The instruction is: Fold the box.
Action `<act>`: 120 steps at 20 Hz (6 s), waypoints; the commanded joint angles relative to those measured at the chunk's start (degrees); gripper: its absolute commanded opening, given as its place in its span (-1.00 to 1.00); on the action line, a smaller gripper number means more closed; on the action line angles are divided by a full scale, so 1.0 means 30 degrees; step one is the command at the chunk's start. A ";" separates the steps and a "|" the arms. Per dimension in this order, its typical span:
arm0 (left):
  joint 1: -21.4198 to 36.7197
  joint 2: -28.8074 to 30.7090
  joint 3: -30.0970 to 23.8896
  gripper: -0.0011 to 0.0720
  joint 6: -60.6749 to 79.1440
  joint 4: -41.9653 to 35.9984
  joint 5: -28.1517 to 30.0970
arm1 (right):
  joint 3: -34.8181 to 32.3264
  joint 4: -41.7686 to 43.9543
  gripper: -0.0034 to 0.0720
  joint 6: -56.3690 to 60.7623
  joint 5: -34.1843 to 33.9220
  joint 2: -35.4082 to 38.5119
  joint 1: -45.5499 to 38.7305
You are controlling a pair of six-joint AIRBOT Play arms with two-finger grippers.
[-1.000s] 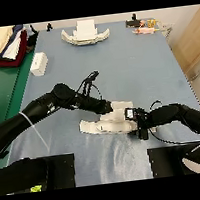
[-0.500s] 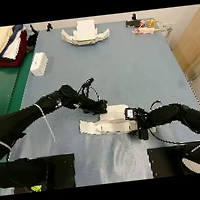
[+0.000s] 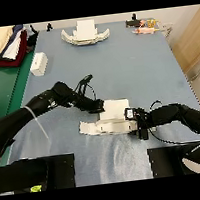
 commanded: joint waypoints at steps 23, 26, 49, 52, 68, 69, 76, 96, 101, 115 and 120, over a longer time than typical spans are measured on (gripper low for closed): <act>0.4007 1.0222 -0.6936 0.86 1.9088 0.2178 -0.2412 | 0.0007 0.0000 0.65 0.0015 0.0000 -0.0015 0.0000; 0.2820 0.7796 -0.6929 0.86 2.1471 0.1654 -0.1800 | 0.0007 0.0000 0.65 0.0015 0.0000 -0.0015 0.0000; -0.2251 0.3271 -0.5625 -0.68 2.5201 -0.2025 0.2623 | 0.0007 0.0000 0.65 0.0015 0.0000 -0.0015 0.0000; -0.2994 0.2798 -0.5603 -0.68 2.6418 -0.3672 0.3738 | 0.0007 0.0007 0.65 0.0015 0.0000 -0.0015 0.0000; -0.3002 0.3716 -0.5523 -0.94 1.4812 0.1472 0.2703 | 0.0007 0.0000 0.65 0.0015 0.0000 -0.0015 0.0000; -0.2907 0.4452 -0.5530 -0.94 1.2342 0.2339 0.2193 | 0.0007 0.0000 0.65 0.0015 0.0000 -0.0015 0.0000; 0.1355 0.9741 -0.5530 -0.94 -0.0036 0.8750 -0.2098 | 0.0007 0.0000 0.65 0.0015 0.0000 -0.0015 0.0000; 0.0066 0.5238 -0.6703 -0.93 0.1639 0.1574 0.1137 | 0.0007 0.0000 0.65 0.0015 0.0000 -0.0015 0.0000; 0.0066 0.5231 -0.5792 0.12 0.0612 0.1596 0.0539 | 0.0007 0.0000 0.65 0.0015 0.0000 -0.0015 0.0000; -0.0095 0.5173 -0.4663 0.13 -0.0969 -0.0809 0.0627 | 0.0007 0.0000 0.65 0.0015 0.0000 -0.0015 0.0000; -0.1668 0.4473 -0.4634 0.13 -0.3883 0.0503 0.1763 | 0.0007 0.0000 0.65 0.0015 -0.0007 -0.0015 0.0000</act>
